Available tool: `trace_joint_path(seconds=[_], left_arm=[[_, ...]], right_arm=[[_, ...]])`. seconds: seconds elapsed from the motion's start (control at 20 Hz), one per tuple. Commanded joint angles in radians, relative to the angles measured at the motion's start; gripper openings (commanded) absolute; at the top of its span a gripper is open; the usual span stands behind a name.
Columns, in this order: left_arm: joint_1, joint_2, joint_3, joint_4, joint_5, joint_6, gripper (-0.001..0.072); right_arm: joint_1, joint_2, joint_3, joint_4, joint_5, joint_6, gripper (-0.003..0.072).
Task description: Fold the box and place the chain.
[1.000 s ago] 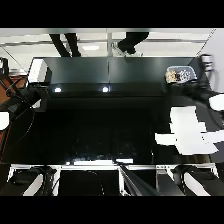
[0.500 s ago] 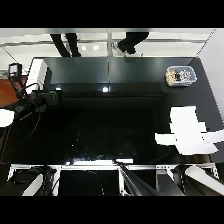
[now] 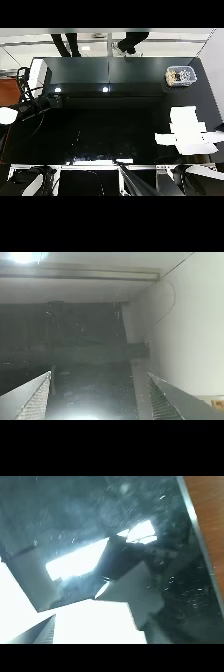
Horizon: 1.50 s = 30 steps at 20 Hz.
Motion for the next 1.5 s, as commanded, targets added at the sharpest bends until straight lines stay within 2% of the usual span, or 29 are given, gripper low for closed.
trace_joint_path(seconds=[0.0, 0.05, 0.15, 0.25, 0.4, 0.55, 0.75, 0.9, 1.0, 1.2, 1.35, 1.45], left_arm=[[-0.001, -0.002, 0.0, -0.004, -0.006, 0.0, 0.071], [-0.001, -0.002, 0.0, -0.004, -0.006, 0.0, 0.071], [-0.001, -0.002, 0.0, -0.004, -0.006, 0.0, 0.0709], [-0.001, -0.002, 0.0, -0.004, -0.006, 0.0, 0.0709], [-0.001, -0.002, 0.0, -0.006, -0.003, 0.0, 0.0709], [-0.001, -0.002, 0.0, -0.035, -0.014, 0.0, 0.0709], [-0.001, -0.011, 0.0, -0.053, -0.068, 0.005, 0.0708], [-0.001, -0.043, 0.0, -0.093, -0.088, 0.005, 0.0708], [-0.007, -0.09, 0.0, -0.173, -0.105, 0.031, 0.0705], [-0.061, -0.214, 0.013, -0.399, -0.139, 0.194, 0.0705], [-0.059, -0.389, 0.102, -0.411, -0.321, 0.165, 0.0703], [-0.059, -0.496, 0.165, -0.392, -0.375, 0.163, 0.0703]], right_arm=[[-0.008, -0.016, 0.002, -0.003, 0.054, -0.083, 0.0401], [-0.007, -0.015, 0.002, -0.001, 0.063, -0.083, 0.0176], [-0.006, -0.014, 0.002, 0.018, 0.119, -0.09, 0.0008], [0.009, -0.005, 0.002, 0.077, 0.161, -0.091, 0.0014], [0.096, 0.046, -0.005, 0.219, 0.162, -0.09, 0.0014], [0.254, 0.117, -0.058, 0.419, 0.119, -0.09, 0.0014], [0.509, 0.167, -0.17, 0.61, 0.082, -0.045, 0.0014], [0.717, 0.201, -0.331, 0.915, -0.106, -0.172, 0.0014], [0.879, 0.201, -0.421, 1.084, -0.185, -0.276, 0.0014], [1.136, 0.201, -0.454, 1.11, -0.369, -0.291, 0.0014], [1.213, 0.201, -0.454, 1.113, -0.445, -0.291, 0.0014], [1.22, 0.201, -0.454, 1.113, -0.449, -0.29, 0.0014]])
